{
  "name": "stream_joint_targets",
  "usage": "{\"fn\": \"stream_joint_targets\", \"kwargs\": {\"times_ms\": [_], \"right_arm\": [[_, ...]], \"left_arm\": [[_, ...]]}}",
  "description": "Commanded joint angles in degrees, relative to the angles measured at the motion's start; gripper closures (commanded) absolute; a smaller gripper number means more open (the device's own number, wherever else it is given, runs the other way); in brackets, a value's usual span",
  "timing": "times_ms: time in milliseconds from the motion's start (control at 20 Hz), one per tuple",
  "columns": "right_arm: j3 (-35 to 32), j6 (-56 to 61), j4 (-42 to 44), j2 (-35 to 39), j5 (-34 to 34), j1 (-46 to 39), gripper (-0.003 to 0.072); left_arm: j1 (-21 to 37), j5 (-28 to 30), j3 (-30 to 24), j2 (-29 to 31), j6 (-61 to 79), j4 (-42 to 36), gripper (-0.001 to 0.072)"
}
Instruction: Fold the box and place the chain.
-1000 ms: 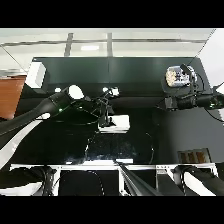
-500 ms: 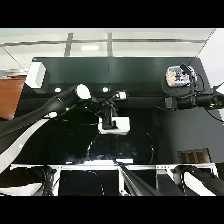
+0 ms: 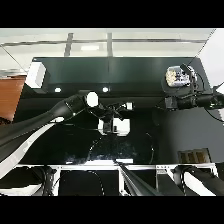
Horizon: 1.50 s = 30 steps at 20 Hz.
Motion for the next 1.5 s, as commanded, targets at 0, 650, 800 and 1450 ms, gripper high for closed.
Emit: {"fn": "stream_joint_targets", "kwargs": {"times_ms": [0, 650, 800, 1450], "right_arm": [[-0.02, 0.02, 0.00, 0.04, -0.02, -0.04, 0.0671], [-0.02, 0.02, 0.20, 0.04, -3.76, -0.02, 0.0670], [-0.04, 0.07, 0.26, 0.04, -4.68, -0.02, 0.0671], [-0.04, 0.85, 0.20, 0.02, -9.05, -0.02, 0.0670]], "left_arm": [[-1.64, 4.11, 0.09, -1.07, -0.28, 4.22, 0.0125], [48.28, -14.64, 3.58, 7.06, -50.03, 31.87, 0.0377], [58.71, -11.54, 3.91, 6.95, -49.96, 31.82, 0.0377], [62.90, -7.52, 25.57, -13.11, -46.93, 22.62, 0.0256]]}}
